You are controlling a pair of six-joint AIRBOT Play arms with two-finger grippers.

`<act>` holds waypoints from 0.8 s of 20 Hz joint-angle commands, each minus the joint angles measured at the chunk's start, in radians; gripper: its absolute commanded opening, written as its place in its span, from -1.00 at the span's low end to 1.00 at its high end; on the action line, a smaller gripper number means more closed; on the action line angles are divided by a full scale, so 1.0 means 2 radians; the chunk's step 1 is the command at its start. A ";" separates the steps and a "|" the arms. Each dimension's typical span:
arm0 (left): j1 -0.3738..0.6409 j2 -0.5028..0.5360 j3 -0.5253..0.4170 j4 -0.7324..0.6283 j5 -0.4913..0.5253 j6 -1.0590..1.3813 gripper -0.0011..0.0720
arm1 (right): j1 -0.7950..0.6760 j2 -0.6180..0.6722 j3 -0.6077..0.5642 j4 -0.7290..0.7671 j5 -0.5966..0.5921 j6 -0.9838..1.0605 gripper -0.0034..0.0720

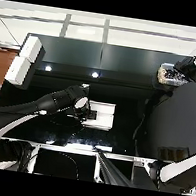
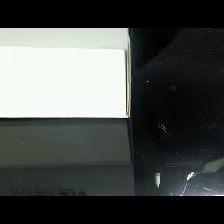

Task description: Fold the box and place the chain.

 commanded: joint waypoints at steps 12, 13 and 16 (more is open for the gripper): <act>0.000 0.000 0.000 0.000 -0.001 0.000 -0.89 | -0.001 0.055 0.048 0.042 0.044 -0.119 -0.82; 0.000 0.000 0.000 0.000 -0.001 0.000 -0.89 | -0.001 0.069 0.048 0.049 0.047 -0.132 -0.82; 0.000 0.000 0.000 0.000 -0.001 0.000 -0.89 | -0.001 0.117 0.048 0.063 0.058 -0.160 -0.82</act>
